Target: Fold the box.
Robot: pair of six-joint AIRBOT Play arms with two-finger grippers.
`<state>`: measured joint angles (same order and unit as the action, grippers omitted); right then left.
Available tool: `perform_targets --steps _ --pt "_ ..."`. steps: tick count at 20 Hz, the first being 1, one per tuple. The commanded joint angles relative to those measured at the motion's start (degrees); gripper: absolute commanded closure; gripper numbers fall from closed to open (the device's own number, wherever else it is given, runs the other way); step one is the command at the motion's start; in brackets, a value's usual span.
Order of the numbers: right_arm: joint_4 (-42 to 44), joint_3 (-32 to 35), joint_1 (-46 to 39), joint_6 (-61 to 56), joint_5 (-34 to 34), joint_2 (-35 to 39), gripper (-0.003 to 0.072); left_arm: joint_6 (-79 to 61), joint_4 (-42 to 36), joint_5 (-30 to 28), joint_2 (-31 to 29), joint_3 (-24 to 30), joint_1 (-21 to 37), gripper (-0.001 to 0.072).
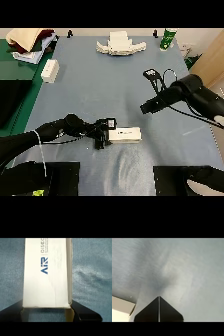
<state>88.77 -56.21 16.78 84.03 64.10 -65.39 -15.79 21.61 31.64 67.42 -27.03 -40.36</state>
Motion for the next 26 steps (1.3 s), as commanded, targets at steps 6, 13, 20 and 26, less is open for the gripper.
perform_targets --steps 6,13,20,26 --pt "1.51 -4.68 -0.7 -11.13 8.61 -7.1 0.0668 0.02 0.07 -0.24 -0.04 -0.2 0.07 0.0201" --pt "1.49 -4.66 -0.7 -11.13 8.61 -7.1 0.0668 31.34 17.27 0.0 -14.49 -1.49 15.85 0.0201" --pt "1.49 -4.68 -0.7 -11.13 8.61 -7.1 0.0668 60.61 38.86 -1.53 -20.11 -1.51 51.93 0.0201" --pt "1.49 -4.68 -0.7 -11.13 8.61 -7.1 0.0668 60.37 38.62 -7.1 -10.93 -3.98 63.25 0.0201"
